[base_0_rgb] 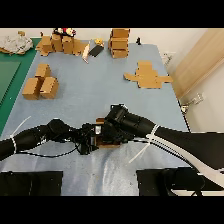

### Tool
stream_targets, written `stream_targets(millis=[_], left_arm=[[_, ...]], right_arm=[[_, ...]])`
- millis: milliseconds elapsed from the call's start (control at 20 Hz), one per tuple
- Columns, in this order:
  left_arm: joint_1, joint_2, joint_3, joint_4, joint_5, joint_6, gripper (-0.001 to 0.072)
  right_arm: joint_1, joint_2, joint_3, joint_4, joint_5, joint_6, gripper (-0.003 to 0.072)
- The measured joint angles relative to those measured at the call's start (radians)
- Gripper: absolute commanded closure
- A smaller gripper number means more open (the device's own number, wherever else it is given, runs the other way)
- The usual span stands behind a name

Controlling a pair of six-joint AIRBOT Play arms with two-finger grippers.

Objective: Fold the box.

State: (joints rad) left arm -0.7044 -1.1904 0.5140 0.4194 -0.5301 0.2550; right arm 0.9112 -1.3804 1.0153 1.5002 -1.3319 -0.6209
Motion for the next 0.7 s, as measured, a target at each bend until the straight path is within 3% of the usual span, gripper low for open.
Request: stream_targets(millis=[700], left_arm=[[0.0,0.0,0.0,-0.001,0.0,-0.002,0.0341]], right_arm=[[-0.023,0.121,0.027,-0.001,-0.064,0.009,0.0415]])
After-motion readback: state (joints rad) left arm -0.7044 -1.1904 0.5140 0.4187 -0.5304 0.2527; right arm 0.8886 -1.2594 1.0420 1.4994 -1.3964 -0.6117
